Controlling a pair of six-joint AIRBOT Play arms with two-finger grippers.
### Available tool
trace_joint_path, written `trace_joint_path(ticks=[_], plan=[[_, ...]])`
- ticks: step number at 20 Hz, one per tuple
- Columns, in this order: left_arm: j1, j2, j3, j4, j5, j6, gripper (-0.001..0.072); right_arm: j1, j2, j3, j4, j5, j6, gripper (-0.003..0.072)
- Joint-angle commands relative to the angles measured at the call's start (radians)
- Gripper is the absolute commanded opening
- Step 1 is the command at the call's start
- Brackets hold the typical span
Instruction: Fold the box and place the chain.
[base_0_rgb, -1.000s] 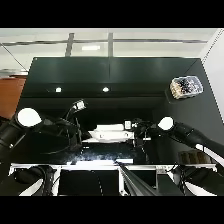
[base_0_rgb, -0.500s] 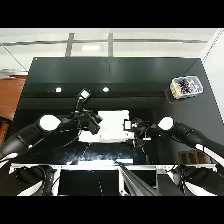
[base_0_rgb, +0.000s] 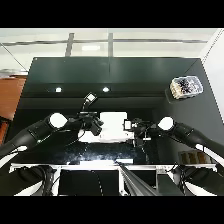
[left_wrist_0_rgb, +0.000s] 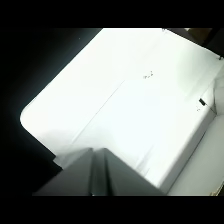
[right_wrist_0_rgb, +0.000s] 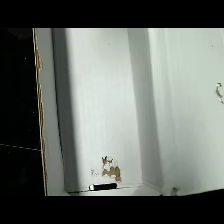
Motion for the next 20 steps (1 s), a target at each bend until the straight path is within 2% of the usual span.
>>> trace_joint_path(ticks=[1, 3, 4, 8, 9, 11, 13, 15, 17, 20], plan=[[0.018, 0.023, 0.042, 0.074, -0.056, -0.008, 0.0270, 0.001, 0.000, -0.001, 0.001, -0.001, 0.002, 0.0470], [0.066, 0.080, 0.063, 0.108, -0.116, -0.008, 0.0544, 0.001, 0.000, -0.001, 0.001, -0.001, 0.002, 0.0470], [0.100, 0.112, 0.063, 0.137, -0.151, -0.008, 0.0720, 0.001, 0.000, -0.001, 0.001, -0.001, 0.002, 0.0470], [0.232, 0.185, 0.062, 0.335, -0.375, 0.007, 0.0714, 0.001, 0.000, -0.001, 0.001, -0.001, 0.002, 0.0470], [0.245, 0.187, 0.058, 0.380, -0.445, 0.079, 0.0703, 0.001, 0.000, -0.001, 0.001, -0.001, 0.002, 0.0470], [0.232, 0.186, 0.022, 0.378, -0.513, 0.298, 0.0697, 0.001, 0.000, -0.001, 0.001, -0.001, 0.002, 0.0470], [0.187, 0.185, -0.027, 0.378, -0.475, 0.422, 0.0698, 0.001, 0.000, -0.001, 0.001, -0.001, 0.002, 0.0470], [0.136, 0.180, -0.074, 0.337, -0.318, 0.427, 0.0697, 0.001, 0.000, -0.001, 0.001, -0.001, 0.002, 0.0470], [0.083, 0.167, -0.092, 0.261, -0.214, 0.427, 0.0697, 0.001, 0.000, -0.001, 0.001, -0.001, 0.002, 0.0470], [0.031, 0.138, -0.093, 0.259, -0.159, 0.427, 0.0697, 0.001, 0.000, -0.001, 0.001, -0.001, 0.002, 0.0470]])
